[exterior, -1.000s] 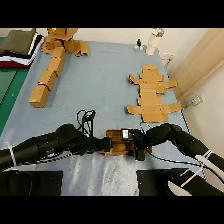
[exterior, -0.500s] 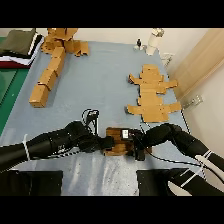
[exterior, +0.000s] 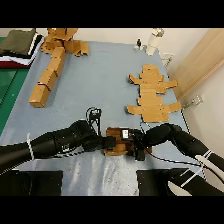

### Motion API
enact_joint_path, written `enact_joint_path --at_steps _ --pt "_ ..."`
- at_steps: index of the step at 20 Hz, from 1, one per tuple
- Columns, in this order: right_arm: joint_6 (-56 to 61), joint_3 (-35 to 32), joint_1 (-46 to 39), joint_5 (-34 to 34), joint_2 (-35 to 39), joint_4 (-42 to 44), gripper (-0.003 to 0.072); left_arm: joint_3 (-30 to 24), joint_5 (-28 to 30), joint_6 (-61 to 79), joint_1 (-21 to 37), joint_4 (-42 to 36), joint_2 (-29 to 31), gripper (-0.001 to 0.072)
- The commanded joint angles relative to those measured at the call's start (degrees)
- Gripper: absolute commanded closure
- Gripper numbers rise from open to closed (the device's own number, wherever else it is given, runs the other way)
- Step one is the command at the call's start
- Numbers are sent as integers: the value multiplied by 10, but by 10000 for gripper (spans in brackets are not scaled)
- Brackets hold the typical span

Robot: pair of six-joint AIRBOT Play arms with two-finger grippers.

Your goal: Fold the box.

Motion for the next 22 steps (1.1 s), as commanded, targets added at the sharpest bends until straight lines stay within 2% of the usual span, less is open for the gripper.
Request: enact_joint_path --at_steps 1,4,7,11,15,18,19,22 --pt "0 0 0 0 0 0 186 36 74 -8 -20 51 0 184" --pt "0 0 0 0 0 0 186 76 124 6 -37 93 1 184" --pt "0 0 0 0 0 0 186 79 87 19 -38 125 -2 184" --pt "0 0 0 0 0 0 186 78 89 30 -38 169 -15 185" --pt "0 0 0 0 0 0 186 78 88 46 -39 155 -38 185" --pt "0 0 0 0 0 0 186 78 88 72 -39 107 -59 190" --pt "0 0 0 0 0 0 186 78 88 74 -39 90 -61 278" --pt "0 0 0 0 0 0 186 78 88 75 -39 59 -61 277"
